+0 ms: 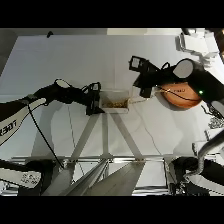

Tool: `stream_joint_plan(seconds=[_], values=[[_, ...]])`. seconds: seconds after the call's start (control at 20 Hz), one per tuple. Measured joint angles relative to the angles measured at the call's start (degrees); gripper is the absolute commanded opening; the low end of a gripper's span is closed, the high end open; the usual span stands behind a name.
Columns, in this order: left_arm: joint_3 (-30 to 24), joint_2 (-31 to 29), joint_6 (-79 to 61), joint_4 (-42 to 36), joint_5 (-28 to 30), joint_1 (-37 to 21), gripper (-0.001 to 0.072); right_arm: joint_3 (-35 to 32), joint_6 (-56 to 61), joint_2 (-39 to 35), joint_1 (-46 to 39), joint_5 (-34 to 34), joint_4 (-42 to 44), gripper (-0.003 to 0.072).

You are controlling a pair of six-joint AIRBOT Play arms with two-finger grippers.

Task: Fold the box and place the chain.

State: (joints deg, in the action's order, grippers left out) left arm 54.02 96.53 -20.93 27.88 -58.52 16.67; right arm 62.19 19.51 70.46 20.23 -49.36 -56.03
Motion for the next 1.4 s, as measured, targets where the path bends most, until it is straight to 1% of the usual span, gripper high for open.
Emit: stream_joint_plan(seconds=[0.15, 0.4, 0.55, 0.65, 0.7, 0.8, 1.15, 1.4], values=[[0.0, 0.0, 0.0, 0.0, 0.0, 0.0, 0.0187, 0.2, 0.8, -3.1, 2.6, 2.0, 12.4, 0.0008], [0.0, 0.0, 0.0, 0.0, 0.0, 0.0, 0.0187, 0.3, 1.3, -4.7, 4.3, 3.4, 31.8, 0.0008], [0.0, 0.0, 0.0, 0.0, 0.0, 0.0, 0.0187, 0.3, 1.5, -4.9, 4.5, 2.8, 39.3, 0.0007], [0.0, 0.0, 0.0, 0.0, 0.0, 0.0, 0.0187, 0.3, 1.5, -5.0, 4.6, 2.7, 40.7, 0.0007], [0.0, 0.0, 0.0, 0.0, 0.0, 0.0, 0.0187, 0.3, 1.5, -5.0, 4.6, 2.7, 40.2, 0.0007], [0.0, 0.0, 0.0, 0.0, 0.0, 0.0, 0.0187, 0.4, 2.3, -5.0, 4.6, 2.7, 36.2, 0.0007], [0.0, 0.0, 0.0, 0.0, 0.0, 0.0, 0.0187, 0.3, 18.2, -5.0, 4.6, 2.2, 9.0, 0.0007], [0.0, 0.0, 0.0, 0.0, 0.0, 0.0, 0.0187, 0.3, 25.6, -5.3, 4.6, 2.1, -2.2, 0.0006]])
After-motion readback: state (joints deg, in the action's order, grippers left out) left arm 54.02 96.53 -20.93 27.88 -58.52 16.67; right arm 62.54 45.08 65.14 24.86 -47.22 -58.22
